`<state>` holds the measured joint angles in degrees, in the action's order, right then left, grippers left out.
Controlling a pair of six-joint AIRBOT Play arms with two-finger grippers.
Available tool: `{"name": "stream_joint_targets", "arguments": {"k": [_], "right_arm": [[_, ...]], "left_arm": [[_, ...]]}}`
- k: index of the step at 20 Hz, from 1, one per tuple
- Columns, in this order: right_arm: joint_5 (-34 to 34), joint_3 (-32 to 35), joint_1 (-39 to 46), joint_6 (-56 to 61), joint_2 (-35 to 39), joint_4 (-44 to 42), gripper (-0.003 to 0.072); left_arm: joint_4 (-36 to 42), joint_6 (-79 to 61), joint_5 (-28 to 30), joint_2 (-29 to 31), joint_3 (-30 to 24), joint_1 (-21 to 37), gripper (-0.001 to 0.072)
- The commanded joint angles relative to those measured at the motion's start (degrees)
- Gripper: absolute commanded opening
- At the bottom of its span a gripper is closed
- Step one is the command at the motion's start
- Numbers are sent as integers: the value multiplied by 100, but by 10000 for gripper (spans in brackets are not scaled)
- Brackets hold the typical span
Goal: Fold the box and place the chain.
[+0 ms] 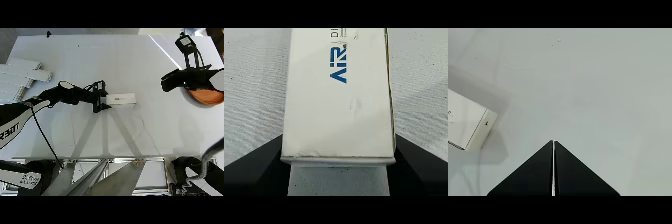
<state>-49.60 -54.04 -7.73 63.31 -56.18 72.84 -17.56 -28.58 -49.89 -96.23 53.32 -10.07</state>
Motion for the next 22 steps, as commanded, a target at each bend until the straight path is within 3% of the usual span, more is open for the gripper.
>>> {"name": "stream_joint_targets", "arguments": {"k": [1, 14, 18, 22], "right_arm": [[0, -7, 0, 4, 4, 0, 10], [0, -7, 0, 4, 4, 0, 10], [0, -7, 0, 4, 4, 0, 10], [-2, -7, 0, 4, 4, 0, 10]], "left_arm": [[2, 13, -109, 35, 2, 0, 13], [39, 551, -199, 992, 2, 391, 7], [245, 1040, 260, 1338, 2, 890, 6], [428, 1554, 1320, 1700, 2, 1504, 6]]}}
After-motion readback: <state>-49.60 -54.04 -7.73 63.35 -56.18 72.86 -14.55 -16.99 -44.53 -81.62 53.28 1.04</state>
